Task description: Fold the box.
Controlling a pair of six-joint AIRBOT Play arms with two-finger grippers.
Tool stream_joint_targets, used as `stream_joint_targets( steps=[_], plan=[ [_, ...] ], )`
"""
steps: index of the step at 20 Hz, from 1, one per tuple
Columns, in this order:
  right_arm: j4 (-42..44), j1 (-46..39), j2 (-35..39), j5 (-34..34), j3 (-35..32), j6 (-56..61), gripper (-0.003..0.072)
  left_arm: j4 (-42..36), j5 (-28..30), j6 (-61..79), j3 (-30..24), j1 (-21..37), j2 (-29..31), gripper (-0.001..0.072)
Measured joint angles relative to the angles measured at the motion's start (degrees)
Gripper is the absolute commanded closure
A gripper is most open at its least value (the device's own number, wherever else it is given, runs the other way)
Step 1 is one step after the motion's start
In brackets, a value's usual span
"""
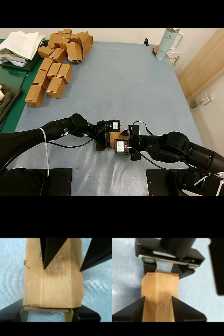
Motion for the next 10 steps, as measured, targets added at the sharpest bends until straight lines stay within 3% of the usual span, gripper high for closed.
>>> stream_joint_targets(
  steps=[4,5,10],
  plan=[
    [-1.73,0.04,-1.84,1.29,0.00,-0.37,0.0206,0.00,0.00,-0.02,0.00,0.00,0.00,0.0389],
    [-2.56,0.04,-2.08,1.68,0.00,-0.39,0.0323,0.00,0.00,-0.02,0.00,0.00,0.00,0.0389],
    [-4.79,0.13,-2.36,2.10,-0.02,-0.39,0.0407,-0.02,0.02,-0.09,0.00,0.00,0.00,0.0389]
  ],
)
